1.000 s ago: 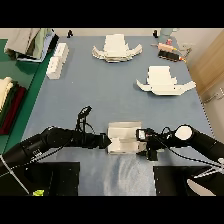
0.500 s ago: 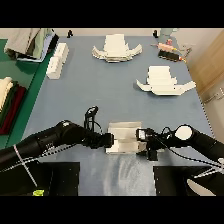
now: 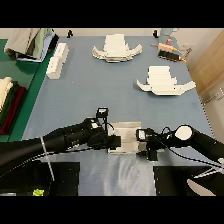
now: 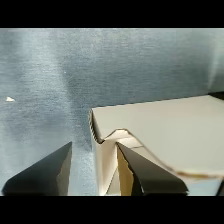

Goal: Fold the box.

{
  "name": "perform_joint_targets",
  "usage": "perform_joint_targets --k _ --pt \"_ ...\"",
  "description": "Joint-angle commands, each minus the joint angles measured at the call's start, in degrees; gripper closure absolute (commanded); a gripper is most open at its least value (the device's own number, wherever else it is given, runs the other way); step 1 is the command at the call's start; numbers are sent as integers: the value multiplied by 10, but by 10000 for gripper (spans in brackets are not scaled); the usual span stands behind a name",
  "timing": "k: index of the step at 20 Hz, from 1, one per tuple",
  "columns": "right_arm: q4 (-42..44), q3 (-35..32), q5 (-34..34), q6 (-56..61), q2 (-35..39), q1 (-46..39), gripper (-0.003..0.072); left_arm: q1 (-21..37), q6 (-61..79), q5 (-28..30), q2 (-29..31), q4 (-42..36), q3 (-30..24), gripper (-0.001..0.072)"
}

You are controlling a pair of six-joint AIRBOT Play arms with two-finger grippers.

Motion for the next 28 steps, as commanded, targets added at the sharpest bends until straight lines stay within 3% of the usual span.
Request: perform_joint_targets --k 1,5,11,12,14,23,24,26,28 --pt "0 0 0 0 0 0 178 -16 -44 -38 -40 40 39 311" --pt "0 0 0 0 0 0 178 -19 -44 -56 -72 40 60 359" --pt "0 0 0 0 0 0 178 -34 -54 -67 -103 49 76 360" --pt "0 0 0 0 0 0 178 -36 -63 -71 -103 49 76 389" --pt "0 0 0 0 0 0 178 -41 -63 -67 -103 52 76 696" --pt "0 0 0 0 0 0 178 -41 -73 -97 -102 50 87 691" --pt "0 0 0 0 0 0 178 -41 -71 -104 -102 50 95 680" --pt "0 0 0 0 0 0 178 -41 -57 -117 -101 50 112 96" --pt "0 0 0 0 0 0 178 -40 -57 -141 -101 51 127 52"
